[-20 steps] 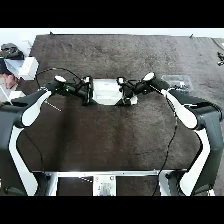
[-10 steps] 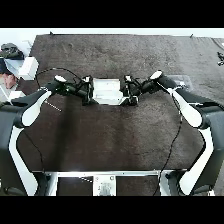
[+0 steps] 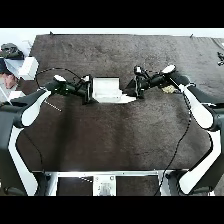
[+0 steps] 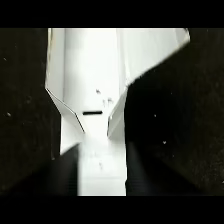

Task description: Fold the box and place the chain.

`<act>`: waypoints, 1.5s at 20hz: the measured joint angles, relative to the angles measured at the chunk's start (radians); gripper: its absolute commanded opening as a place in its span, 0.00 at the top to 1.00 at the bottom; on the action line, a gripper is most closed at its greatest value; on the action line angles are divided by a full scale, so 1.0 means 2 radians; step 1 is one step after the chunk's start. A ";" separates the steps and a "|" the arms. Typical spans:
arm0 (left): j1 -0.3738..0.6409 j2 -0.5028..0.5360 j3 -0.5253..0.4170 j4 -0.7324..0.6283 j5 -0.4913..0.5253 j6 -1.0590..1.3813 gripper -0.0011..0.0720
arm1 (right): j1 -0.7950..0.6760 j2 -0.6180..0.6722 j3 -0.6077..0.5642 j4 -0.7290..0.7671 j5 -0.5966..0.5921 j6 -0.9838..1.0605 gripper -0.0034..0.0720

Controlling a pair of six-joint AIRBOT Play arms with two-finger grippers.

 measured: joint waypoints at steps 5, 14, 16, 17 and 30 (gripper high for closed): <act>0.000 0.000 0.000 0.001 -0.001 0.000 0.51 | 0.005 0.002 0.000 0.086 0.035 0.016 0.97; 0.000 0.000 0.000 0.001 -0.002 0.000 0.51 | 0.059 0.001 0.000 0.136 -0.130 0.109 0.97; 0.000 0.000 0.000 0.001 -0.002 0.000 0.51 | 0.063 -0.004 0.000 0.131 -0.161 0.121 0.97; 0.000 0.000 0.000 0.001 -0.002 0.000 0.51 | 0.064 -0.008 0.000 0.125 -0.171 0.125 0.97; 0.000 0.000 0.000 0.001 -0.003 0.001 0.51 | 0.067 -0.014 -0.001 0.070 -0.172 0.148 0.97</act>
